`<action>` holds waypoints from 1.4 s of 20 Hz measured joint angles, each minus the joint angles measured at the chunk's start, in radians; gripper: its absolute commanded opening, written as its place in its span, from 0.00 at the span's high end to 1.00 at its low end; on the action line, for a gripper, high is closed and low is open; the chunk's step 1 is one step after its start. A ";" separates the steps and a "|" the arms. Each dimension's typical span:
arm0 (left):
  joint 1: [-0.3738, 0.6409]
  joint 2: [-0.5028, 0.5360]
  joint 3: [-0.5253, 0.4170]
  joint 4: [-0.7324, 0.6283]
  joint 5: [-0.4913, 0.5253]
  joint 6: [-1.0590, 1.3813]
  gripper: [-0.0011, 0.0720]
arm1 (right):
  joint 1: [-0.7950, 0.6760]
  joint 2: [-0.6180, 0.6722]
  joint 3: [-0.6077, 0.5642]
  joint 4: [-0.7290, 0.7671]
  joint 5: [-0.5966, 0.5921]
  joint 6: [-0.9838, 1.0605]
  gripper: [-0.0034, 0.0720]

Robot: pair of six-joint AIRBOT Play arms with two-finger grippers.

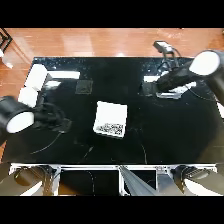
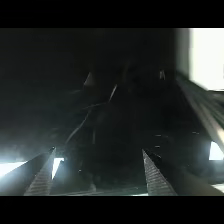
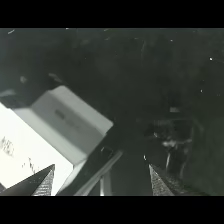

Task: Fold the box and place the chain.

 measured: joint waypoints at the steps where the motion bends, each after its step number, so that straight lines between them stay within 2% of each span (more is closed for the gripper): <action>1: 0.064 0.045 -0.049 -0.045 0.028 0.021 0.11 | 0.010 -0.055 0.024 0.002 0.001 0.011 0.01; 5: 0.298 0.135 -0.206 -0.311 0.105 0.199 0.11 | 0.068 -0.215 0.080 0.027 0.011 0.032 0.01; 9: 0.397 0.154 -0.270 -0.436 0.173 0.347 0.11 | 0.134 -0.275 0.095 0.067 -0.015 -0.028 0.01; 13: 0.425 0.160 -0.288 -0.483 0.245 0.399 0.12 | 0.178 -0.293 0.100 0.154 -0.018 -0.170 0.01; 19: 0.433 0.159 -0.294 -0.502 0.297 0.423 0.12 | 0.219 -0.296 0.101 0.253 0.082 -0.380 0.01; 23: 0.435 0.151 -0.295 -0.504 0.304 0.430 0.12 | 0.242 -0.294 0.116 0.266 0.136 -0.481 0.01; 28: 0.434 0.142 -0.295 -0.505 0.304 0.433 0.12 | 0.281 -0.283 0.158 0.213 0.175 -0.460 0.01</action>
